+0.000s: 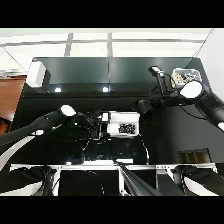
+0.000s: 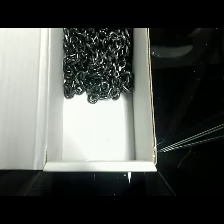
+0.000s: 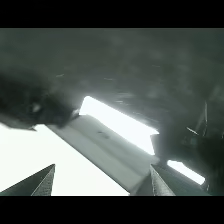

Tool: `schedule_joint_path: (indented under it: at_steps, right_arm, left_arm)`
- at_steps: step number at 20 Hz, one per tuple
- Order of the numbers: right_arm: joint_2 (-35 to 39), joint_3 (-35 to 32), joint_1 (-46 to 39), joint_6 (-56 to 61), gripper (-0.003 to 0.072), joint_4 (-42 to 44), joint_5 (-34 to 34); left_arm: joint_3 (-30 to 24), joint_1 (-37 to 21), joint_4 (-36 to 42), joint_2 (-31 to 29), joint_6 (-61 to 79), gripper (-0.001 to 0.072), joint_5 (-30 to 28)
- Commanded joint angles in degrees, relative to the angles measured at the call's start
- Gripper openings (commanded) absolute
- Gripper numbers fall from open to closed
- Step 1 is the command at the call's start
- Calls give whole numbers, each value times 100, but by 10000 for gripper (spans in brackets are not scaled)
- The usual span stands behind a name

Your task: Fold the box and place the chain.

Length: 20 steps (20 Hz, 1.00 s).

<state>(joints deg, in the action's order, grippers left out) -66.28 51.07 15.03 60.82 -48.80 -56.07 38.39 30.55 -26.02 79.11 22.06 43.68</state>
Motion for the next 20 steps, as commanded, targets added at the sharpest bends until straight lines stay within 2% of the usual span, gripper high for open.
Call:
schedule_joint_path:
  at_steps: [1, 4, 12, 17, 20]
  right_arm:
    - [-133, 87, 116, -2179, 720, 243, -743]
    - [-83, 308, 129, -3093, 720, 179, -1495]
    - [-85, -74, 640, -3298, 720, -291, -1141]
    - [-96, -133, 664, -3377, 720, -356, -702]
    - [-142, -133, 664, -3423, 720, -356, -710]
  left_arm:
    - [4, 0, -9, 2, 2, 464, 2]
    - [4, 0, -9, 2, 2, 465, 2]
    - [4, 7, -9, 2, 4, 465, 11]
    - [4, 7, -9, 2, 4, 465, 9]
    - [4, 7, -9, 2, 2, 465, 9]
